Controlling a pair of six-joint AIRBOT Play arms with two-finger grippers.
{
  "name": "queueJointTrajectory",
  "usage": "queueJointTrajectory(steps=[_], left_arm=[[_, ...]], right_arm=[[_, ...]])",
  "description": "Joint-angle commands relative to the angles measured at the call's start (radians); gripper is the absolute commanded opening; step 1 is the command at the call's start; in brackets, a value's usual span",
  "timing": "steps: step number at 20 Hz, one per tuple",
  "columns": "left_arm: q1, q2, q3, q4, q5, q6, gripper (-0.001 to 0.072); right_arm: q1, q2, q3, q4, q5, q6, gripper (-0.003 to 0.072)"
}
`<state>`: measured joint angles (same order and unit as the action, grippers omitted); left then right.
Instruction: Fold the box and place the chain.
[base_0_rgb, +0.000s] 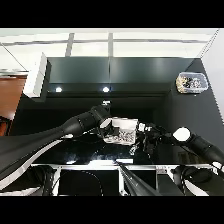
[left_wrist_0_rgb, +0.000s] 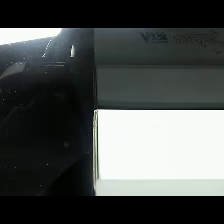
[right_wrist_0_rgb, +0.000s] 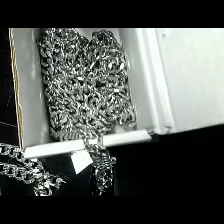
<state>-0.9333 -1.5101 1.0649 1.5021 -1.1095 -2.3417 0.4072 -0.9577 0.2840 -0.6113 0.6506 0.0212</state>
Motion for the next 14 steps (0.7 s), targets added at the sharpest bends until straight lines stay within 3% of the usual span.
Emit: queueJointTrajectory(steps=[1, 3, 6, 10, 14], left_arm=[[0.000, 0.001, 0.000, 0.000, 0.000, 0.000, 0.0030], [0.000, 0.001, 0.000, 0.000, 0.000, 0.000, 0.0030], [0.000, 0.001, 0.000, 0.000, 0.000, 0.000, 0.0030], [0.000, 0.001, 0.000, 0.000, 0.000, 0.000, 0.0030], [0.000, 0.001, 0.000, 0.000, 0.001, 0.000, 0.0030]], right_arm=[[-0.017, 0.054, 0.005, -0.005, 0.004, 0.114, 0.0051], [-0.055, 0.105, 0.023, -0.081, 0.036, 0.262, 0.0051], [-0.127, 0.173, 0.111, -0.188, 0.223, 0.426, 0.0051], [-0.190, 0.208, 0.304, -0.197, 0.499, 0.651, 0.0051], [-0.192, 0.208, 0.462, -0.129, 0.600, 0.873, 0.0052]])
